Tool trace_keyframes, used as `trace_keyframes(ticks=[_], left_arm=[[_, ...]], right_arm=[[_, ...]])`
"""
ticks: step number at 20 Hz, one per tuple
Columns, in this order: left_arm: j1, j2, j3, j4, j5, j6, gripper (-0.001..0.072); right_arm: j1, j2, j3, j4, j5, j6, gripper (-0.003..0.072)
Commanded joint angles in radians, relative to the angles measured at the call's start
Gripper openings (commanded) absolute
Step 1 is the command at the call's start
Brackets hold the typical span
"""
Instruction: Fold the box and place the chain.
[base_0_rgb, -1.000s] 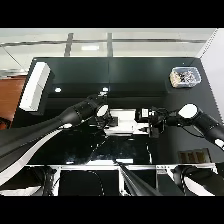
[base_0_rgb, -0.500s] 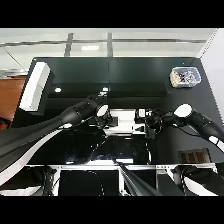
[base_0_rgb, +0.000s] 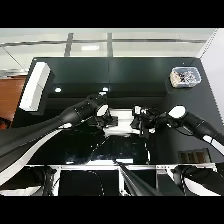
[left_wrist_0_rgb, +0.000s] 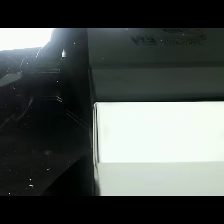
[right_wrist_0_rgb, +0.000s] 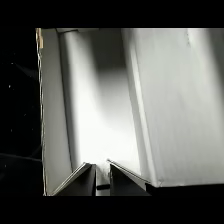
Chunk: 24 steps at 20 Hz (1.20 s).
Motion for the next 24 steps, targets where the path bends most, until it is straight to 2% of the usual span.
trace_keyframes(ticks=[1, 2, 3, 4, 5, 6, 7, 9, 10, 13, 16, 19, 22, 24], left_arm=[[0.001, 0.000, 0.000, -0.002, 0.001, -0.001, 0.0027], [0.001, 0.000, 0.000, -0.002, 0.001, -0.001, 0.0027], [0.001, 0.000, 0.000, -0.002, 0.001, -0.001, 0.0027], [0.001, 0.000, 0.000, -0.002, 0.001, -0.001, 0.0027], [0.001, 0.000, 0.000, -0.002, 0.001, -0.001, 0.0027], [0.001, 0.000, 0.000, -0.002, 0.001, -0.001, 0.0027], [0.001, 0.000, 0.000, -0.002, 0.001, -0.001, 0.0027], [0.001, 0.000, 0.000, -0.002, 0.001, -0.001, 0.0027], [0.001, 0.000, 0.000, -0.002, 0.001, -0.001, 0.0027], [0.001, 0.000, 0.000, -0.002, 0.001, -0.001, 0.0027], [0.001, 0.000, 0.000, -0.002, 0.002, -0.001, 0.0027], [0.001, 0.000, 0.000, -0.002, 0.005, -0.001, 0.0027], [0.001, 0.000, 0.000, -0.003, 0.006, -0.001, 0.0027], [0.000, 0.000, 0.000, -0.014, 0.005, -0.001, 0.0026]], right_arm=[[0.002, -0.023, -0.003, 0.077, -0.023, 0.021, 0.0357], [0.002, -0.023, -0.003, 0.090, -0.028, 0.031, 0.0501], [0.002, -0.023, -0.003, 0.087, -0.025, 0.034, 0.0304], [0.002, -0.023, -0.003, 0.080, -0.023, 0.040, 0.0188], [0.002, -0.023, -0.003, 0.082, -0.024, 0.040, 0.0241], [0.002, -0.023, -0.003, 0.082, -0.023, 0.041, 0.0241], [0.002, -0.023, -0.003, 0.081, -0.023, 0.050, 0.0107], [0.002, -0.023, -0.002, 0.081, -0.022, 0.060, 0.0110], [0.001, -0.019, -0.002, 0.080, -0.013, 0.080, 0.0028], [-0.042, 0.017, -0.002, 0.069, 0.056, 0.208, 0.0019], [-0.141, 0.102, -0.002, -0.063, 0.107, 0.535, 0.0019], [-0.304, 0.200, 0.006, -0.180, 0.252, 0.750, 0.0018], [-0.480, 0.264, 0.006, -0.190, 0.258, 0.973, 0.0019], [-0.607, 0.262, 0.000, -0.261, 0.226, 1.151, 0.0019]])
